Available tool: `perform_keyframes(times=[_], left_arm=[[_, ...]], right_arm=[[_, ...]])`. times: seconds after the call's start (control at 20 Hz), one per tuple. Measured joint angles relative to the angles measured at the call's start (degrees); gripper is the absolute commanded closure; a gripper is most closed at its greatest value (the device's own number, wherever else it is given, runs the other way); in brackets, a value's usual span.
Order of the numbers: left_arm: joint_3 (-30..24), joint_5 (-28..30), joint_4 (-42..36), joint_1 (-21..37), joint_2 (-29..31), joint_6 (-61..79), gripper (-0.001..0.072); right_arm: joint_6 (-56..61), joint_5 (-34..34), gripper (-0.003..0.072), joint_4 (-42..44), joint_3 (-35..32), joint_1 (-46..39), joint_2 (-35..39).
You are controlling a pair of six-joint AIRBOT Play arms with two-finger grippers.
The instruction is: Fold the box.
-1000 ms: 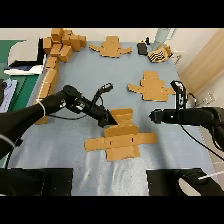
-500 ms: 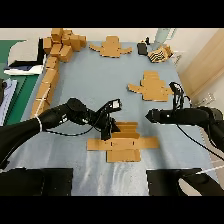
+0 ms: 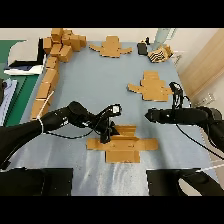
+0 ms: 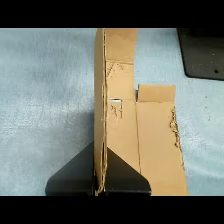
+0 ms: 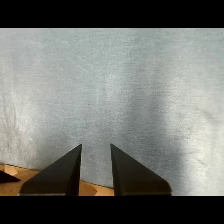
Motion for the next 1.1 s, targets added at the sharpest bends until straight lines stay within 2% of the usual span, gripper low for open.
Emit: perform_keyframes(times=[0.05,0.1,0.15,0.45,1.1], left_arm=[[-0.1,0.0,0.0,0.0,0.0,-0.2,0.0697],[-0.2,0.0,0.0,0.0,0.0,-0.4,0.0697],[-0.3,0.2,-0.1,0.0,0.0,-0.4,0.0697],[-0.5,0.5,-0.7,2.5,0.4,-2.3,0.0697],[-0.5,-4.1,-1.0,3.1,0.9,-1.2,0.0696]], right_arm=[[0.0,0.0,0.0415,0.0,0.0,0.0,0.0],[0.0,0.0,0.0503,0.0,0.0,0.0,0.0],[0.0,0.0,0.0538,0.0,0.0,0.0,0.0],[0.0,-0.2,0.0539,0.0,0.0,0.0,0.0],[0.0,-0.4,0.0539,-0.7,0.0,0.0,0.0]])
